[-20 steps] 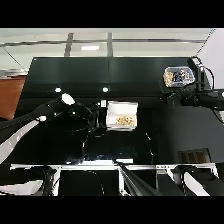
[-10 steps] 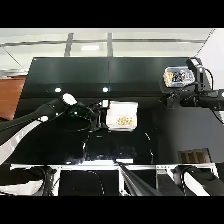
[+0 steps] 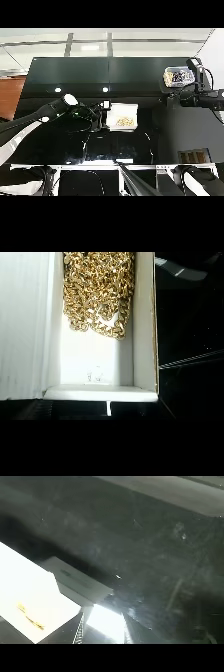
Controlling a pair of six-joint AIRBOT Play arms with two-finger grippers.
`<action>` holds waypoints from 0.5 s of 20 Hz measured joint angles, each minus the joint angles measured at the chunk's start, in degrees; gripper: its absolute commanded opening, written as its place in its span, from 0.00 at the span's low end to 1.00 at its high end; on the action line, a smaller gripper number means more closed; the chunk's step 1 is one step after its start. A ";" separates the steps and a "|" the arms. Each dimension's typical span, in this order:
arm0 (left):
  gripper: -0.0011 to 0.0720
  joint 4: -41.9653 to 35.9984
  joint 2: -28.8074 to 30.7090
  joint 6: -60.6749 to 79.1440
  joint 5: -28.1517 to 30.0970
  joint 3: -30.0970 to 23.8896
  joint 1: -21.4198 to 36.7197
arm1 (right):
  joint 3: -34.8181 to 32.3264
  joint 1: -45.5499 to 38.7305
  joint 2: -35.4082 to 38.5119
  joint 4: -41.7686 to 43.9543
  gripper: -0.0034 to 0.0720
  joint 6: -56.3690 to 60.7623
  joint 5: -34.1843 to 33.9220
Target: Fold the box and place the chain.
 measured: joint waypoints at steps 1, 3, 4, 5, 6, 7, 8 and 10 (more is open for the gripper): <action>0.77 0.02 0.09 0.00 0.00 0.00 0.00 | 0.04 0.11 -0.15 0.90 0.56 1.09 -0.13; 0.77 0.11 0.22 0.02 0.15 0.00 0.00 | 0.04 0.83 -1.16 2.27 0.56 2.86 -0.83; 0.77 0.15 0.26 0.04 0.39 0.00 0.00 | 0.07 1.49 -2.16 3.10 0.56 3.13 -1.92; 0.77 0.20 0.28 0.04 0.90 0.00 0.00 | 0.09 2.32 -3.43 4.52 0.75 2.80 -3.30; 0.77 0.13 0.33 0.02 1.51 0.00 -0.02 | 0.11 3.43 -5.09 6.91 0.89 1.22 -4.83; 0.77 0.11 0.35 0.02 1.99 0.00 0.00 | 0.13 4.61 -6.88 9.25 0.89 -0.66 -6.10; 0.77 0.11 0.35 -0.04 2.80 0.00 0.00 | 0.28 6.01 -8.98 11.39 0.89 -2.38 -7.23; 0.77 0.07 0.35 -0.48 3.30 0.00 0.00 | 0.52 8.90 -12.57 13.33 0.89 -4.76 -9.79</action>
